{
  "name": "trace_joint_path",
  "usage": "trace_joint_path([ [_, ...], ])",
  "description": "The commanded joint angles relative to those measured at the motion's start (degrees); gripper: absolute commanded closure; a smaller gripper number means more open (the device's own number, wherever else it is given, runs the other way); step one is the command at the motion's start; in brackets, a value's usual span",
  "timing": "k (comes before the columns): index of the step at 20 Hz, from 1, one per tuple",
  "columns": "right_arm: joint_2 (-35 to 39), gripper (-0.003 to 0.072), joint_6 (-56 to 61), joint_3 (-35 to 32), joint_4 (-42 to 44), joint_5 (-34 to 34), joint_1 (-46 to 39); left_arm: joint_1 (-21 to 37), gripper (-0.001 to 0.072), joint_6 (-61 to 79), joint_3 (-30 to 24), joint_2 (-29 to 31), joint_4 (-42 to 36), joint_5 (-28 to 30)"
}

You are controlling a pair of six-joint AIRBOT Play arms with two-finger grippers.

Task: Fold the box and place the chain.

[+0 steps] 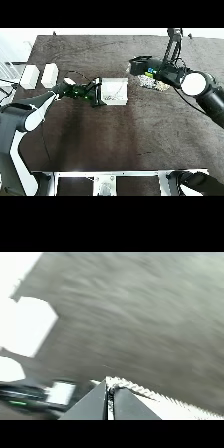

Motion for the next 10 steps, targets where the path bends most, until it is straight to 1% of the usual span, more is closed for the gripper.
trace_joint_path([
  [1, 2.36, 0.0683, 4.35, 0.17, -1.36, -6.78, 8.83, 0.00, 0.0241, 0.02, 0.00, -0.02, 0.00, 0.00],
  [3, 1.55, 0.0683, 4.57, 0.15, -1.38, -8.35, 10.91, 0.00, 0.0241, 0.02, 0.00, -0.02, -0.02, 0.00],
  [10, -2.21, 0.0683, 5.81, -2.86, -1.84, -9.57, 8.66, 0.00, 0.0241, 0.02, 0.00, -0.02, 0.00, 0.00],
])
